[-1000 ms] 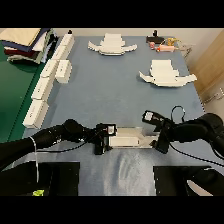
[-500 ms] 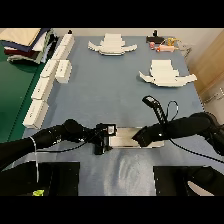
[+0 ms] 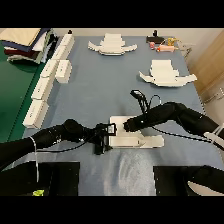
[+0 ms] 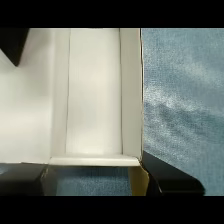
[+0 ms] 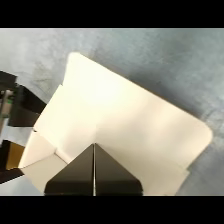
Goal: Fold the box.
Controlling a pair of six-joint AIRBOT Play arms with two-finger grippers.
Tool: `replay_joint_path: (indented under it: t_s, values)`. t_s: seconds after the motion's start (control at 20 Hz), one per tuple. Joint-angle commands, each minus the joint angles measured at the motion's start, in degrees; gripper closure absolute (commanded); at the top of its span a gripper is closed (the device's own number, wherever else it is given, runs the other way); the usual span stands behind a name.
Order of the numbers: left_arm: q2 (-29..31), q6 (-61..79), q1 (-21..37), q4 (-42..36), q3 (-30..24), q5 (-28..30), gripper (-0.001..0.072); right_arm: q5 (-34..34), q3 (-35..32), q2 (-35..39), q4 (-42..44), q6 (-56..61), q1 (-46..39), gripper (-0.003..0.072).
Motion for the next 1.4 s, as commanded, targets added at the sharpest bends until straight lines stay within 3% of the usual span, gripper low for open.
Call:
replay_joint_path:
  t_s: [0.0,0.45,0.8,1.0,1.15,1.2,1.25,1.3,1.35]
  values:
    - [-0.04,0.22,0.0,0.02,0.04,-0.07,0.0183,0.72,0.48,-4.96,-0.7,-1.84,0.04,0.0683]
    - [-0.04,0.22,0.0,0.02,0.04,-0.07,0.0183,0.61,0.79,-4.31,-0.7,-2.64,0.04,0.0684]
    - [-0.04,0.22,0.0,0.02,0.04,-0.07,0.0182,-0.74,0.76,8.68,-6.21,-4.28,0.02,0.0683]
    - [-0.04,0.22,0.0,0.02,0.04,-0.09,0.0183,-11.89,0.28,19.17,-16.41,-6.71,0.04,0.0683]
    - [-0.04,0.22,0.0,0.02,0.04,-0.07,0.0183,-22.97,-3.45,26.73,-16.0,-14.88,0.7,0.0682]
    - [-0.04,0.22,0.0,0.02,0.04,-0.07,0.0182,-25.4,-5.27,28.65,-16.39,-16.5,0.94,0.0584]
    - [-0.04,0.22,0.0,0.02,0.04,-0.07,0.0183,-25.94,-7.65,30.34,-18.03,-18.8,0.94,0.0343]
    - [-0.04,0.22,0.0,0.02,0.04,-0.07,0.0182,-25.35,-10.19,31.39,-20.11,-22.03,0.92,0.0176]
    - [-0.04,0.22,0.0,0.02,0.04,-0.07,0.0182,-23.37,-12.46,31.74,-22.05,-25.66,0.92,0.0108]
